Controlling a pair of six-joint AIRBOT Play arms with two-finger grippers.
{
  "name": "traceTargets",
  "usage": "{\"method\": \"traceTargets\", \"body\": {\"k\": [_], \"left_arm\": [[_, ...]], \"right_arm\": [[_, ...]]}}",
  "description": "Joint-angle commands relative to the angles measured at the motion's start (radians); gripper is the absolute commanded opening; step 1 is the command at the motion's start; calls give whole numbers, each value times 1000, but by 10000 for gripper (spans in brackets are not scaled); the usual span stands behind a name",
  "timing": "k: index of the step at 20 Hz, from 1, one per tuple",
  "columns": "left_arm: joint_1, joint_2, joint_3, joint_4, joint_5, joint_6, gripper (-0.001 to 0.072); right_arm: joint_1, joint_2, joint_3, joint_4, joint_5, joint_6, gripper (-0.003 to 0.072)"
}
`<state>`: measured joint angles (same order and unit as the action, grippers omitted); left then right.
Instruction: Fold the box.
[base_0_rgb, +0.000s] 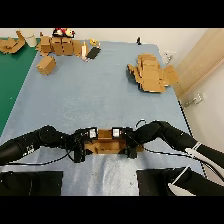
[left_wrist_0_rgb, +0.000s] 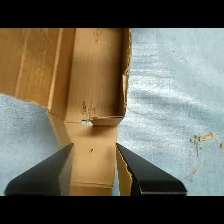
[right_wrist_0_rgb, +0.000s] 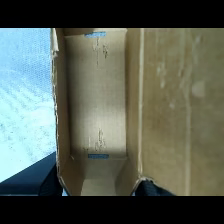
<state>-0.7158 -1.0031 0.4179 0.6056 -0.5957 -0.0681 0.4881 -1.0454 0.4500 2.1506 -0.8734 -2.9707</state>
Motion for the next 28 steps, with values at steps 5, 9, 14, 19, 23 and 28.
{"method": "traceTargets", "body": {"k": [5,9,14,19,23,28], "left_arm": [[27,0,0,27,-45,-12,406],[45,1,0,27,-21,-11,406],[42,-18,13,23,4,6,406],[22,-60,61,11,10,31,405],[-14,-63,63,-14,14,32,331],[-14,-63,63,-46,16,113,106]], "right_arm": [[0,0,0,0,0,0,504],[0,0,0,0,0,0,504],[0,0,0,0,0,0,505],[0,0,0,0,0,0,505],[0,0,0,0,0,0,505],[0,0,0,0,0,0,505]]}}
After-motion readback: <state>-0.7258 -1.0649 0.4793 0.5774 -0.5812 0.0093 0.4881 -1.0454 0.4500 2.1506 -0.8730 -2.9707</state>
